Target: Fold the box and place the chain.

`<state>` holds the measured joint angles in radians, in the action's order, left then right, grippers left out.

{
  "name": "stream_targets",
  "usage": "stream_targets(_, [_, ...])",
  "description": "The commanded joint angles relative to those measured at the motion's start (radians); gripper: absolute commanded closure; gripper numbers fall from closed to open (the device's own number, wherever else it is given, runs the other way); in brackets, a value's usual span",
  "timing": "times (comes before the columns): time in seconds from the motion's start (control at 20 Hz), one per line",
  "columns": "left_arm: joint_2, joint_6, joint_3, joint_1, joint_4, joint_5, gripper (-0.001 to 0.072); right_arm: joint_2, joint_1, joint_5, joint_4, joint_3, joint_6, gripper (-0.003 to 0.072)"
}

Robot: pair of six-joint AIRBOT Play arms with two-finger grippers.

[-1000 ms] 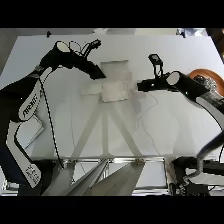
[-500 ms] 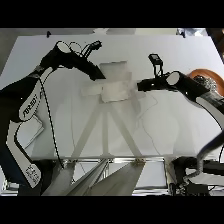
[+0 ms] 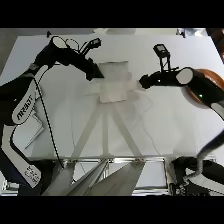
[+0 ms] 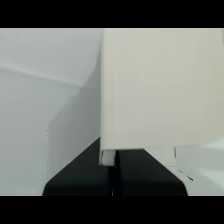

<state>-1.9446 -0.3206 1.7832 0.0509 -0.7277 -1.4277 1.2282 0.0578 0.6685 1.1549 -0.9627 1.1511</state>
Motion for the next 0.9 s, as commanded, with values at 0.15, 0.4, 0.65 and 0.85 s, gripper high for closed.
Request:
stream_targets(0.15, [0.141, -0.041, 0.001, 0.027, -0.002, -0.078, 0.0707, -0.227, 0.000, 0.100, 0.133, -0.001, 0.001, 0.0233])
stream_targets(0.4, [0.276, -0.066, -0.012, 0.114, -0.122, -0.067, 0.0709, -0.282, 0.000, 0.117, 0.133, -0.001, 0.002, 0.0233])
stream_targets(0.65, [0.441, -0.034, -0.268, 0.106, -0.121, 0.043, 0.0710, -0.283, 0.000, 0.170, 0.207, -0.001, 0.005, 0.0233])
stream_targets(0.85, [0.463, 0.132, -0.553, 0.106, -0.028, 0.290, 0.0708, -0.283, 0.000, 0.169, 0.230, -0.001, 0.005, 0.0233])
